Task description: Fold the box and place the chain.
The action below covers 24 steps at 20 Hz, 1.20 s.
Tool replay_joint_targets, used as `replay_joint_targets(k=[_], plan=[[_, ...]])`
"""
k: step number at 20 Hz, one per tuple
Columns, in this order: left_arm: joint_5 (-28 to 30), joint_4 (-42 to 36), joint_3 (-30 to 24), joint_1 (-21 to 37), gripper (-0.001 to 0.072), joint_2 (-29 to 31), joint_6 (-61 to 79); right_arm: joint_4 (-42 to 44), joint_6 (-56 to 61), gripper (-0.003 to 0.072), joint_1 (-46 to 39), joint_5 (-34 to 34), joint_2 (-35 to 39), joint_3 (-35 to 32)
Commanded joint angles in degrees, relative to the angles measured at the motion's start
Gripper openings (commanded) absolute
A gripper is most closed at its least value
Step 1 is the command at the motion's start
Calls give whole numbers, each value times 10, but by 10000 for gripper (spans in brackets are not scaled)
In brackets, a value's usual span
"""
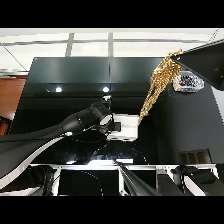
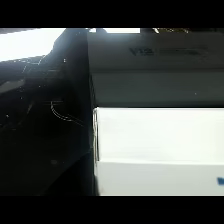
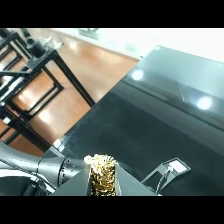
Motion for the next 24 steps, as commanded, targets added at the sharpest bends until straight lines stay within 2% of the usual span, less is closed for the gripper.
replay_joint_targets(k=[1,6,11,15,19,24], plan=[[0,0,0,0,26,0,0,0,1,8,10,13,-14,-1],[0,0,0,0,25,0,0,7,0,8,51,-24,-28,-5],[0,0,0,0,26,0,0,49,-15,8,55,-41,-29,-4],[0,0,0,0,26,0,0,-45,5,8,56,0,-32,-11],[0,0,0,0,26,0,0,-63,15,8,56,14,-32,-79],[0,0,0,0,26,0,0,-64,13,8,56,-13,-32,-190]])
